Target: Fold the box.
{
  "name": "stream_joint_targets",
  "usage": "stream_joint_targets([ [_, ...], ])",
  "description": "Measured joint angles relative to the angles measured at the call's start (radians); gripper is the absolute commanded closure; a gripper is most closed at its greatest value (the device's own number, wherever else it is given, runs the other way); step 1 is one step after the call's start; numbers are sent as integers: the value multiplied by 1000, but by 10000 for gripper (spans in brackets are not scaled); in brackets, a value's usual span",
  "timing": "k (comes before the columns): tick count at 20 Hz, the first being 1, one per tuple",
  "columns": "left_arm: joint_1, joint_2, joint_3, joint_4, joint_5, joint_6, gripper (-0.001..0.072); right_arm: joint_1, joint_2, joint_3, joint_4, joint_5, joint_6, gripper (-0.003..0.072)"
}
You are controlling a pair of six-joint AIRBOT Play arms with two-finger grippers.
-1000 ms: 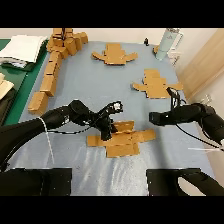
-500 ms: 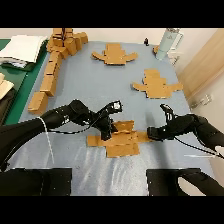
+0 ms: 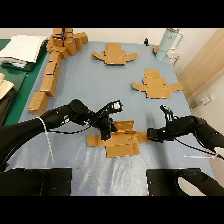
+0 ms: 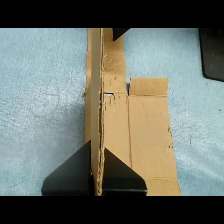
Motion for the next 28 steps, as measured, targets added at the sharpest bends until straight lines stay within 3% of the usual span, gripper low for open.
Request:
stream_joint_targets([
  [6,1,0,1,1,-11,1,696,0,49,18,67,0,-40,685],
  [14,47,0,40,12,-102,-1,696,0,77,23,82,11,-49,685],
  [28,43,-24,43,8,-129,-8,695,0,78,23,80,40,-51,684],
])
